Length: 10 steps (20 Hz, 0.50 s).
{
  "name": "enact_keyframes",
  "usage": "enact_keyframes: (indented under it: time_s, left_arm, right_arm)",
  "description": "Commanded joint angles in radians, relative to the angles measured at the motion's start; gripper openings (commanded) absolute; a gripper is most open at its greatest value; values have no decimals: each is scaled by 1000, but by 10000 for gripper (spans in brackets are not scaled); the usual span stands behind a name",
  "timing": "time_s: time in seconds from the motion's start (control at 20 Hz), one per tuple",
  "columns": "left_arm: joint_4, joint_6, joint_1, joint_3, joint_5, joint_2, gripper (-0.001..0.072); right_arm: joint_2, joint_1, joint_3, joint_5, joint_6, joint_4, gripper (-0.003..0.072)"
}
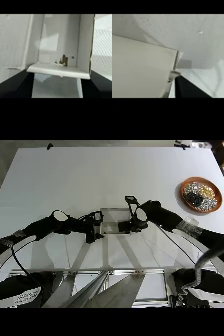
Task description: Fold the box and place the chain.
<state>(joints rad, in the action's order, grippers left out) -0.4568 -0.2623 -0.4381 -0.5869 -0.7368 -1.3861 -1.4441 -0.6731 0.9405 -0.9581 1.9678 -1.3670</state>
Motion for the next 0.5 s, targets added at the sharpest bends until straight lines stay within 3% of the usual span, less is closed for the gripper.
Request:
enact_keyframes:
  time_s: [0.0, 0.05, 0.2, 0.25, 0.3, 0.35, 0.45]
  left_arm:
    - [0, 0, 0, 0, 0, -1, 252]
    - [0, 0, 0, 0, 0, -1, 252]
    - [0, 0, 0, 0, 0, -1, 252]
    - [0, 0, 0, 0, 0, -1, 252]
    - [0, 0, 0, 0, 0, -1, 252]
    - [0, 0, 0, 0, 0, -1, 252]
    - [0, 0, 0, 0, 0, -1, 252]
  right_arm:
    - [-3, -1, 9, -9, 15, -5, 78]
    - [-3, -1, 9, -14, 15, -5, 10]
    - [-3, -1, 9, -31, 15, -6, 10]
    - [-3, -1, 9, -29, 15, -5, 39]
    - [-3, -1, 9, -23, 18, -5, 159]
    - [-3, -1, 9, -18, 24, -5, 203]
    - [-7, -6, 9, -18, 25, -8, 203]
